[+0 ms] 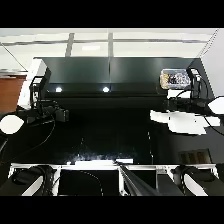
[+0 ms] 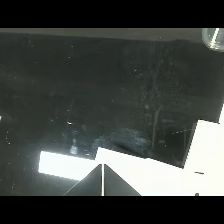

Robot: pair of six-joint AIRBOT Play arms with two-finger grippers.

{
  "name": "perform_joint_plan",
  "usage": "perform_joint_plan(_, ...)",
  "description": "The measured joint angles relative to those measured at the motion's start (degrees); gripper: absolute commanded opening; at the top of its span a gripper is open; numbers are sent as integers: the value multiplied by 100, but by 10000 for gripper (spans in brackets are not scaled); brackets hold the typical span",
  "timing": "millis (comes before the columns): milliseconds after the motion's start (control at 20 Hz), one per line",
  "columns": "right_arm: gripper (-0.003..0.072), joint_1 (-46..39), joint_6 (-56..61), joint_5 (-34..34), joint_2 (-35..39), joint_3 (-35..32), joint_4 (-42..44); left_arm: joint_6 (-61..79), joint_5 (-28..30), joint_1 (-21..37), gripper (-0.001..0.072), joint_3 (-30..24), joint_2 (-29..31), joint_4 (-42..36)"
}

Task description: Fold the box and place the chain.

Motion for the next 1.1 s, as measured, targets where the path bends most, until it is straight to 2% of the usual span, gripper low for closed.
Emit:
perform_joint_plan(700, 16, 0, -2, 0, 0, 0, -2, 0, 7, 0, 33, 0, 0, -13)
perform_joint_plan(950, 20, 0, -2, -92, 0, 0, 232, -24, 551, 0, 34, 0, 0, -282)
perform_joint_plan(1000, 282, 0, 0, -236, -2, 0, 352, -24, 721, 0, 130, 0, -2, -326)
perform_joint_plan(1050, 720, 0, 0, -402, -2, 0, 468, -22, 903, -2, 565, 0, -7, -369)
perform_joint_plan(1100, 720, 2, 0, -601, -2, 0, 584, -24, 1088, -9, 713, 0, -24, -422)
